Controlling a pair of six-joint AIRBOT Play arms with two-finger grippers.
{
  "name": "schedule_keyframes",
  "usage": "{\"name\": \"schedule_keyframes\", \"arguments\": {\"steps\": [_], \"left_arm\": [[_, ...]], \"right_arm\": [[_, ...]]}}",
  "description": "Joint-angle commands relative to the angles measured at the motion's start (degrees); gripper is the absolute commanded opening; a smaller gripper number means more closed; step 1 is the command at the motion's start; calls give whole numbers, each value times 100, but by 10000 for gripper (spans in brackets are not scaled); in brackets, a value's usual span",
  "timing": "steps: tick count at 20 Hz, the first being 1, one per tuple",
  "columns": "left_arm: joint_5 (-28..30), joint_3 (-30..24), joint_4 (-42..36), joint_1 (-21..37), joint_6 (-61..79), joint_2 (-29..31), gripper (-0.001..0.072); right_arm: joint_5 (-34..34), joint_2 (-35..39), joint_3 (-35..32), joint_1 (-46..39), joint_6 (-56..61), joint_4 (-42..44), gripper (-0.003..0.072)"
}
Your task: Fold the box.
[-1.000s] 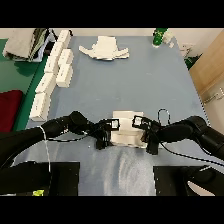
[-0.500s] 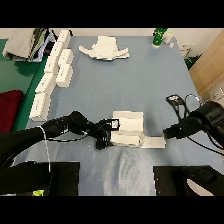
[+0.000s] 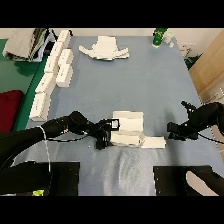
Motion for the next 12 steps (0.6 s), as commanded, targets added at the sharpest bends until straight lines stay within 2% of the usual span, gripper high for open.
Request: {"name": "schedule_keyframes", "arguments": {"steps": [1, 6, 9, 12], "left_arm": [[0, 2, 2, 2, 2, 0, 520], [2, 2, 2, 2, 4, 0, 520], [2, 2, 2, 2, 4, 0, 520], [0, 2, 2, 2, 4, 0, 520]], "right_arm": [[162, -125, -203, -575, -1200, 994, 0], [70, -396, -455, -584, -1698, 1305, -1], [-323, -505, -461, -577, -1895, 1829, -1], [-667, -505, -463, -573, -1880, 1987, 0]]}}
